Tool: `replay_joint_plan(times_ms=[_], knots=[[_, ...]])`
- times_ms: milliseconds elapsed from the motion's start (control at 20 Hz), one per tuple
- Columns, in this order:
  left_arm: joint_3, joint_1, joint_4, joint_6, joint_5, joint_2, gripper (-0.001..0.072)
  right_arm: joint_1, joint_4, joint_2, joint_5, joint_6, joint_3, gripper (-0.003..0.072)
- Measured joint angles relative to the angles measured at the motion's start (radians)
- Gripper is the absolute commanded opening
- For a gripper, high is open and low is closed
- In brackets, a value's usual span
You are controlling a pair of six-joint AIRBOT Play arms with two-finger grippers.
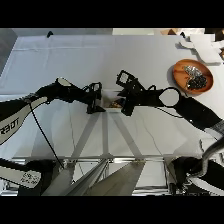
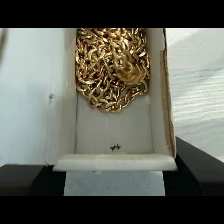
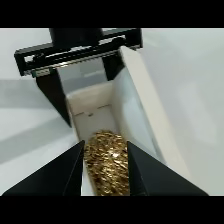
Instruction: Fold the box and place the chain.
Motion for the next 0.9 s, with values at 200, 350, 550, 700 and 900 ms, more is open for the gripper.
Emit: replay_joint_plan(times_ms=[200,350,550,700,900], knots=[[0.000,0.000,0.000,0.000,0.000,0.000,0.0493,-0.142,-0.001,0.029,0.113,-0.002,0.000,0.0298],[0.000,0.000,0.000,0.000,0.000,0.000,0.0493,-0.275,-0.001,0.035,0.200,-0.029,-0.001,0.0297],[0.000,0.000,0.000,0.000,0.000,0.000,0.0493,-0.384,0.000,-0.003,0.251,-0.135,-0.001,0.0299],[0.000,0.000,0.000,0.000,0.000,0.000,0.0493,-0.406,0.000,-0.073,0.286,-0.260,-0.001,0.0345],[0.000,0.000,0.000,0.000,0.000,0.000,0.0493,-0.394,0.001,-0.183,0.312,-0.447,-0.001,0.0342]])
